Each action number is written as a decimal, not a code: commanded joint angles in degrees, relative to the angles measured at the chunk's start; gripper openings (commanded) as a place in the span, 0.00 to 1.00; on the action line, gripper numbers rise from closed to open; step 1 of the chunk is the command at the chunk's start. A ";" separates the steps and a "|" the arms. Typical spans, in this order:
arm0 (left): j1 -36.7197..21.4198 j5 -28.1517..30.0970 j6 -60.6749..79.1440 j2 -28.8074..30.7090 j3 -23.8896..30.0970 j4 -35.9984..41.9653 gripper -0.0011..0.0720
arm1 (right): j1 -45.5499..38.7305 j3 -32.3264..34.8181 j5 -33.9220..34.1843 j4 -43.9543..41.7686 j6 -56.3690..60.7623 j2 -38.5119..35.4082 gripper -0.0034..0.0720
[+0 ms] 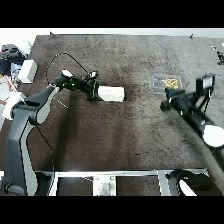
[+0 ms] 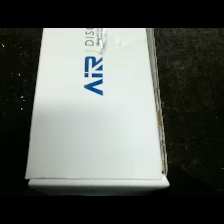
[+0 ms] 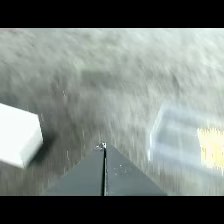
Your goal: Fold the box and place the chain.
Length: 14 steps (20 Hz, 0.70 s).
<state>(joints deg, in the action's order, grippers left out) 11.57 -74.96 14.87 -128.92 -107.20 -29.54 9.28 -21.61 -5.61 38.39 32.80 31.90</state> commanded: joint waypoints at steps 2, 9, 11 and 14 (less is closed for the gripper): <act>0.02 0.02 0.00 -0.02 0.00 0.00 0.68 | -0.04 13.66 5.38 -0.28 0.74 -14.99 0.05; 0.04 0.52 0.00 -0.02 0.00 0.02 0.68 | -0.04 20.65 6.08 -0.22 0.90 -22.38 0.06; 0.04 0.57 0.00 -0.02 0.00 0.02 0.68 | -0.04 20.65 6.01 -0.26 0.94 -22.38 0.06; 0.04 0.42 0.00 -0.02 0.00 1.77 0.68 | -0.04 20.65 6.56 -0.22 1.11 -22.38 0.05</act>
<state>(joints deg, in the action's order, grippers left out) 11.60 -74.56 14.94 -128.92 -107.18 -29.21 9.21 -1.37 0.32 38.15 33.87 9.91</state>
